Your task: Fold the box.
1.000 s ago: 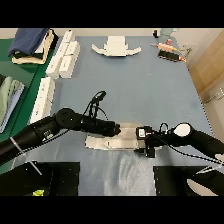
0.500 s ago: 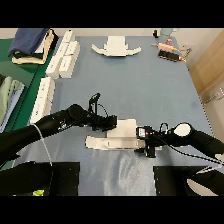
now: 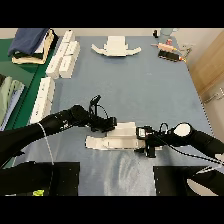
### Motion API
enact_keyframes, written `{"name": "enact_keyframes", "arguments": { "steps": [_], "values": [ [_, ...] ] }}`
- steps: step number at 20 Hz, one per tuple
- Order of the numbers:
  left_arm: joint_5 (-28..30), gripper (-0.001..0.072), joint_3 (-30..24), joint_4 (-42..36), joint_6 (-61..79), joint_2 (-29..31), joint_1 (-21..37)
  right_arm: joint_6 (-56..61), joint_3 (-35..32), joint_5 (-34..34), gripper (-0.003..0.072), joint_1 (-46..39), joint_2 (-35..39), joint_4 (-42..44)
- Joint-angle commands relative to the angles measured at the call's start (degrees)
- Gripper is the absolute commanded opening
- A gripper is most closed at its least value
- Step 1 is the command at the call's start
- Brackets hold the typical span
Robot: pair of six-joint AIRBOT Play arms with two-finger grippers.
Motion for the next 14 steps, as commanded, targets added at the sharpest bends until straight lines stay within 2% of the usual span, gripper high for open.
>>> {"name": "enact_keyframes", "arguments": {
  "steps": [1,3,5,9,12,14],
  "values": [
    [-0.5,0.0015,0.2,0.2,2.7,0.7,0.2,0.0,0.0,0.0,0.0505,0.0,0.0,0.0],
    [-1.7,0.0015,0.5,0.9,6.4,4.4,2.0,0.0,0.0,0.0,0.0505,0.0,0.0,0.0],
    [-4.1,0.0015,0.5,3.2,8.6,11.0,5.8,0.0,0.0,0.0,0.0505,0.0,0.0,0.0],
    [-17.3,0.0015,0.5,16.8,9.1,25.6,14.0,0.0,0.0,0.0,0.0505,0.0,0.0,0.0],
    [-25.3,0.0014,-0.8,21.4,18.9,35.1,15.2,0.0,0.0,0.0,0.0505,0.0,0.0,0.0],
    [-27.0,0.0015,-3.3,21.4,24.7,40.6,14.2,0.0,0.0,0.0,0.0505,0.0,0.0,0.0]
  ]
}}
